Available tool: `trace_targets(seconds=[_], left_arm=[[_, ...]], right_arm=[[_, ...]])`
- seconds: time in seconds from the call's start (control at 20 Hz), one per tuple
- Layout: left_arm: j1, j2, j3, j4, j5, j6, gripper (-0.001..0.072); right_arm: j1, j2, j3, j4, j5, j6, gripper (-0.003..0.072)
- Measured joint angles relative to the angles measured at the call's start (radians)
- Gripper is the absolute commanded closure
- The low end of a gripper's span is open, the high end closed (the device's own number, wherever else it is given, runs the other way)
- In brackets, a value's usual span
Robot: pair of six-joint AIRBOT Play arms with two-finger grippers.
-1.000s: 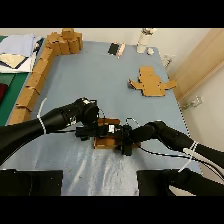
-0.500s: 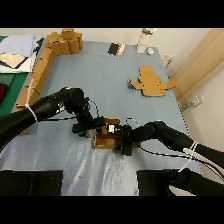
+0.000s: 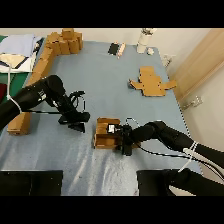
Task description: Fold the box.
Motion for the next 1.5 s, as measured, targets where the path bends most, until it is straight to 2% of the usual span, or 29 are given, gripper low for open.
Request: trace_targets(seconds=[0.15,0.4,0.5,0.6,0.65,0.7,0.75,0.8,0.9,0.95,1.2,1.5], left_arm=[[0.06,0.013,-0.042,-0.032,-0.005,0.244,0.0697],[0.138,0.027,-0.156,-0.181,-0.04,0.736,0.0697],[0.161,0.047,-0.251,-0.301,0.022,0.954,0.0695],[0.177,0.084,-0.367,-0.426,0.129,1.192,0.0695],[0.179,0.108,-0.42,-0.468,0.18,1.302,0.0572],[0.182,0.137,-0.472,-0.51,0.242,1.407,0.0287],[0.184,0.166,-0.517,-0.533,0.306,1.5,0.013],[0.185,0.193,-0.552,-0.554,0.361,1.582,0.0103],[0.17,0.241,-0.599,-0.58,0.44,1.747,0.0097],[0.153,0.255,-0.613,-0.589,0.468,1.825,0.0016],[0.042,0.232,-0.629,-0.608,0.528,2.101,0.0015],[-0.008,0.172,-0.576,-0.616,0.556,2.171,0.0015]], right_arm=[[0.0,0.0,0.0,0.0,0.0,0.0,0.0246],[0.0,0.0,0.0,0.0,0.0,0.0,0.0246],[0.0,0.0,0.0,0.0,0.0,0.0,0.0246],[0.0,0.0,0.0,0.0,0.0,0.0,0.0246],[0.0,0.0,0.0,0.0,0.0,0.0,0.0246],[0.0,0.0,0.0,0.0,0.0,0.0,0.0246],[0.0,0.0,0.0,0.0,0.0,0.0,0.0246],[0.0,0.0,0.0,0.0,0.0,0.0,0.0247],[0.0,0.0,0.0,0.0,0.0,0.0,0.0246],[0.0,0.0,0.0,0.001,0.0,0.0,0.0247],[0.0,0.0,0.0,0.0,0.0,0.0,0.0247],[0.0,0.0,0.0,0.0,0.0,0.0,0.0246]])
